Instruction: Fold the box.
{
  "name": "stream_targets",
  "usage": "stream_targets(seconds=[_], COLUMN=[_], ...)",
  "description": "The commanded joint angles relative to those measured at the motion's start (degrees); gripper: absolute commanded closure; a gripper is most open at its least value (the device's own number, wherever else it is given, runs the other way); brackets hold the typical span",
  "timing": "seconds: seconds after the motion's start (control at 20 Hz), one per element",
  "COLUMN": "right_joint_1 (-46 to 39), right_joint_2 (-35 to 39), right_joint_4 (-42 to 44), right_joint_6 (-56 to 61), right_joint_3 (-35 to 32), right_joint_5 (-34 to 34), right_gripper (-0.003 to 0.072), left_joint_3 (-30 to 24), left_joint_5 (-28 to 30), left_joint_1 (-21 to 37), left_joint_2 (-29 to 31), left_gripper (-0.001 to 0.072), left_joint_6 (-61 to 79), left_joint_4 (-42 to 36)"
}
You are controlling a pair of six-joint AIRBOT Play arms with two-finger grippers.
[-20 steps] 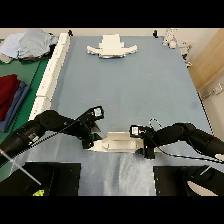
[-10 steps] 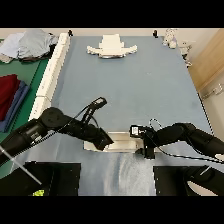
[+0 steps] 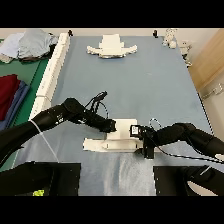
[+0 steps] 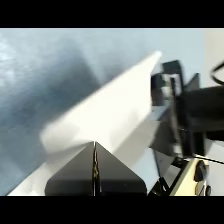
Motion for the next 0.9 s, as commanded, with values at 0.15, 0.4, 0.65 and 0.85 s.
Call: stream_targets(seconds=[0.15, 0.4, 0.65, 0.85], right_joint_1=[0.0, 0.0, 0.0, 0.0], right_joint_2=[-0.02, -0.02, -0.02, -0.02], right_joint_4=[-0.2, -0.2, -0.2, -0.2], right_joint_6=[0.0, 0.0, 0.0, 0.0], right_joint_3=[0.0, 0.0, 0.0, 0.0], right_joint_5=[-0.11, -0.11, -0.09, -0.09], right_gripper=[0.0178, 0.0178, 0.0178, 0.0178], left_joint_3=[0.28, 2.23, 2.62, 2.43], left_joint_5=[-0.61, -2.75, -3.06, -3.21], left_joint_1=[0.17, 0.31, -0.66, -6.56], left_joint_2=[-4.81, -2.45, 11.21, 20.7], left_gripper=[0.0696, 0.0697, 0.0698, 0.0698], left_joint_6=[-3.8, 1.66, 5.22, 5.18], left_joint_4=[2.99, 3.32, 7.93, 18.16])
